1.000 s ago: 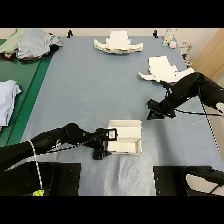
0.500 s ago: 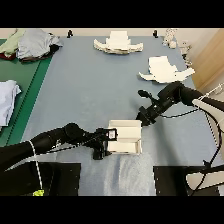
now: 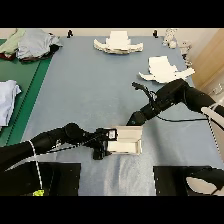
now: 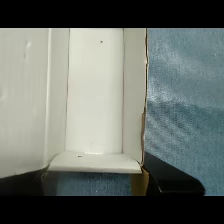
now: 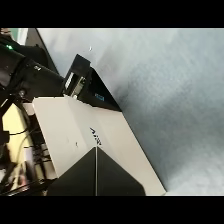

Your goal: Fold the box.

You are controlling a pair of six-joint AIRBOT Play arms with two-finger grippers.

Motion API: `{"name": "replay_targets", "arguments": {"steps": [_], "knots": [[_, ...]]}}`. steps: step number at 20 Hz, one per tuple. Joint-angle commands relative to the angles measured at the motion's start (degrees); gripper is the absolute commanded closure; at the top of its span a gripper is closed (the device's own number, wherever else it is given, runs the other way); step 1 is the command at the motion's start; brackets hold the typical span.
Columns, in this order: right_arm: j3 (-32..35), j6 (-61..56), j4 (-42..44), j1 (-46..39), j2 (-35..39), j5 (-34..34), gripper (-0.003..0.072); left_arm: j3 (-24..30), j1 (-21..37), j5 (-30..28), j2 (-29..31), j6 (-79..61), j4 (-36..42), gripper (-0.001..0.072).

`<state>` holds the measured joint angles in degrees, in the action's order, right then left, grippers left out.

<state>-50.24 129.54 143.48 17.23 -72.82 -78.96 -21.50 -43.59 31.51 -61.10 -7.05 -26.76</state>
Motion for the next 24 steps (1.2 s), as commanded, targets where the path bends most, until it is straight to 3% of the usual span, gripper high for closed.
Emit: {"name": "replay_targets", "arguments": {"steps": [1, 6, 10, 18, 24], "knots": [[6.4, 1.7, -3.3, 3.5, 8.6, 9.2, 0.0685, 0.0, 0.0, 0.0, 0.0, 0.0, 0.0, 0.0187], [18.0, 1.6, -6.7, 11.5, 21.9, 24.8, 0.0684, 0.0, 0.0, 0.0, 0.0, 0.0, 0.0, 0.0187], [23.5, 1.6, -8.2, 19.4, 28.0, 35.3, 0.0684, 0.0, 0.0, 0.0, 0.0, 0.0, 0.0, 0.0187], [27.0, 0.0, -17.3, 31.3, 29.0, 41.5, 0.0684, 0.0, 0.0, 0.0, 0.0, 0.0, 0.0, 0.0187], [27.3, 0.0, -24.0, 35.6, 31.9, 45.5, 0.0681, 0.0, 0.0, 0.0, 0.0, 0.0, 0.0, 0.0187]]}}
